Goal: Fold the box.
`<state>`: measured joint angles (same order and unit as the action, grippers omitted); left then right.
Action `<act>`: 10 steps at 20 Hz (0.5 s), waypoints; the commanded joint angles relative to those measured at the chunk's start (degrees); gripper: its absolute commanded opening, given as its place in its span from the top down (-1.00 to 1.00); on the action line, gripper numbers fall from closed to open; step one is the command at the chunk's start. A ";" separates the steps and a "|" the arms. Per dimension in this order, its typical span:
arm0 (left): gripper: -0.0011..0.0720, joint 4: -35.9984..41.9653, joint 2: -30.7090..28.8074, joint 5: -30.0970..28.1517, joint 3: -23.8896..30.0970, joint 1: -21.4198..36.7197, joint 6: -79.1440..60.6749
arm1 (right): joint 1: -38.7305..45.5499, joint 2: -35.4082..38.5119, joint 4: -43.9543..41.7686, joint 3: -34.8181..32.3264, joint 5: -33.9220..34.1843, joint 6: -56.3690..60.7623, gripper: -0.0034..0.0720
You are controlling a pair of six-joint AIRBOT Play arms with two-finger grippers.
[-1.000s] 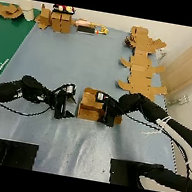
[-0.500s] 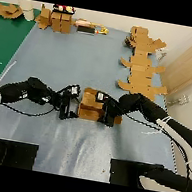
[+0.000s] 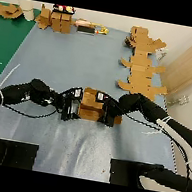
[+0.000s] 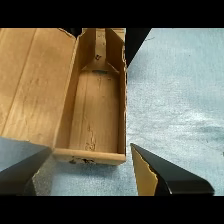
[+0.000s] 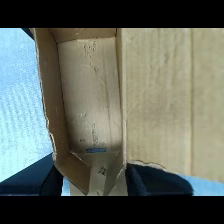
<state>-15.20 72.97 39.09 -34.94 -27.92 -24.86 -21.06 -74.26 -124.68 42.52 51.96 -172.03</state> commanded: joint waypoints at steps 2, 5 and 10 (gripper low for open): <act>-0.98 0.00 1.81 -0.48 -0.15 -0.33 -0.07 | 0.00 0.04 0.02 0.02 -0.02 0.02 -0.28; -0.98 -0.15 2.10 -0.39 -1.42 -0.31 0.35 | 0.00 0.07 0.04 0.02 -0.02 0.02 -0.27; -0.51 -0.61 2.16 1.29 -1.53 -0.33 0.81 | 0.00 0.07 0.04 0.02 -0.02 0.02 -0.27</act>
<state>-15.40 75.00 39.40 -36.27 -28.21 -24.43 -21.06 -74.24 -124.62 42.52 51.96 -172.09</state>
